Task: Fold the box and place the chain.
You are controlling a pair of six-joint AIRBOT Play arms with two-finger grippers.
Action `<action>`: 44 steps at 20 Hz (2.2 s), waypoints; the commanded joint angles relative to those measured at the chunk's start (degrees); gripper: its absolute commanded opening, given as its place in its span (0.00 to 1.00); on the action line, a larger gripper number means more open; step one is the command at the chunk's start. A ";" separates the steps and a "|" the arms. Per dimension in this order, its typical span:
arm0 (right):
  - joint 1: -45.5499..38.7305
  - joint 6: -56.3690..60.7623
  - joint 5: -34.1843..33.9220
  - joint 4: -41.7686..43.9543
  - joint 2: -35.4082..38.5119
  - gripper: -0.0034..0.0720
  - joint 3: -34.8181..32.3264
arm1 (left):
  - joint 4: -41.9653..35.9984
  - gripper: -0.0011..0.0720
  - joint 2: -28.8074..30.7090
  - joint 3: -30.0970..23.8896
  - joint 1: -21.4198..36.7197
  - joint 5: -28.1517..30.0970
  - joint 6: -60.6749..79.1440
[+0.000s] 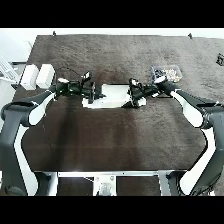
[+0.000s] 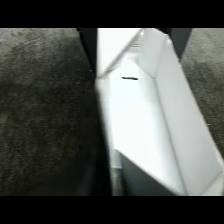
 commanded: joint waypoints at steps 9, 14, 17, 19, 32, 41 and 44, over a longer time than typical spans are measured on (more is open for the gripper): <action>0.00 0.07 -0.31 0.20 -0.04 0.83 0.00 | 0.11 0.60 0.52 0.09 0.20 -0.09 -0.90; 0.00 0.07 -0.31 0.22 -0.04 0.83 0.00 | 0.33 0.60 1.40 0.17 2.60 -3.89 -1.03; 0.00 0.07 -0.31 0.22 -0.04 0.83 0.00 | -0.15 0.60 1.70 0.44 6.01 -10.64 -1.01; 0.00 0.07 -0.31 0.22 -0.04 0.83 0.00 | -1.38 0.60 1.70 0.44 8.28 -16.13 -0.85; 0.00 0.07 -0.31 0.22 -0.04 0.83 0.00 | -0.28 0.04 17.57 -5.62 4.52 -12.94 -0.94; 0.02 0.07 -0.31 0.22 -0.04 0.83 0.00 | 1.44 0.04 29.35 -23.39 -3.30 6.10 1.07; 0.02 0.07 -0.31 0.20 -0.04 0.83 0.00 | -1.40 0.04 26.73 -23.06 -4.28 14.47 2.14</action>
